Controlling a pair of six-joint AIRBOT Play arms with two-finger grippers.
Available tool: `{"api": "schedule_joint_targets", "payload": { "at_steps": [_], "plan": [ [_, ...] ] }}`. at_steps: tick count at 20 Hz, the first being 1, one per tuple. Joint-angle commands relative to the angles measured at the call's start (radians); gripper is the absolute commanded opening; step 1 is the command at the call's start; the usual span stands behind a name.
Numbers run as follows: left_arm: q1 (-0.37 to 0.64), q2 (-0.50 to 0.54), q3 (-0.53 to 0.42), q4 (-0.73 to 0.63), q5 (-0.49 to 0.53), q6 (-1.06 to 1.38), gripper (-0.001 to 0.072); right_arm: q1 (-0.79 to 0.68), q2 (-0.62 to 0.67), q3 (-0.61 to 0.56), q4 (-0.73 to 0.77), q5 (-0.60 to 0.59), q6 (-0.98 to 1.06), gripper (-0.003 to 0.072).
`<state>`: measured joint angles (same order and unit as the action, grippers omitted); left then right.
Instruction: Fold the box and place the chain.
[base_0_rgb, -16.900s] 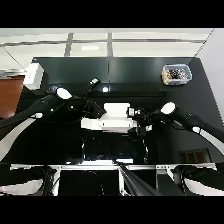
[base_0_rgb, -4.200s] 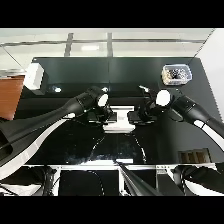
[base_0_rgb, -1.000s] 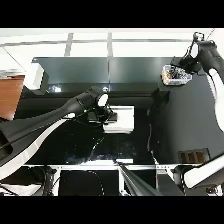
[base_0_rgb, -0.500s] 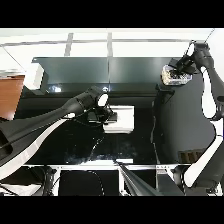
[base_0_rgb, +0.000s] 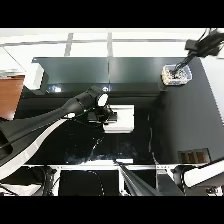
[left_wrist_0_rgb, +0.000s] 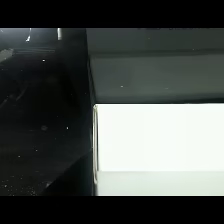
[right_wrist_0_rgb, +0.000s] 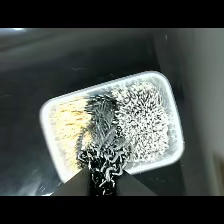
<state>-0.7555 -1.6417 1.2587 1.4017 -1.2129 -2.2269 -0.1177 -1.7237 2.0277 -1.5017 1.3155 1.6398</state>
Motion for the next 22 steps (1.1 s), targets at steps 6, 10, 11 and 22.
{"api": "schedule_joint_targets", "payload": {
  "at_steps": [6,10,11,22],
  "plan": [
    [0.001,0.000,0.000,0.000,0.001,0.000,0.0026,0.044,0.497,-0.180,0.249,0.061,-0.116,0.0009],
    [0.000,0.000,0.000,0.000,0.000,0.000,0.0026,0.143,0.702,-0.360,0.253,0.143,-0.116,0.0009],
    [0.000,0.000,0.000,0.000,0.000,0.000,0.0026,0.174,0.741,-0.422,0.253,0.180,-0.116,0.0009],
    [0.000,0.000,0.000,0.000,-0.004,0.001,0.0026,0.507,0.777,-0.896,0.637,-0.142,-0.104,0.0009]
  ]
}}
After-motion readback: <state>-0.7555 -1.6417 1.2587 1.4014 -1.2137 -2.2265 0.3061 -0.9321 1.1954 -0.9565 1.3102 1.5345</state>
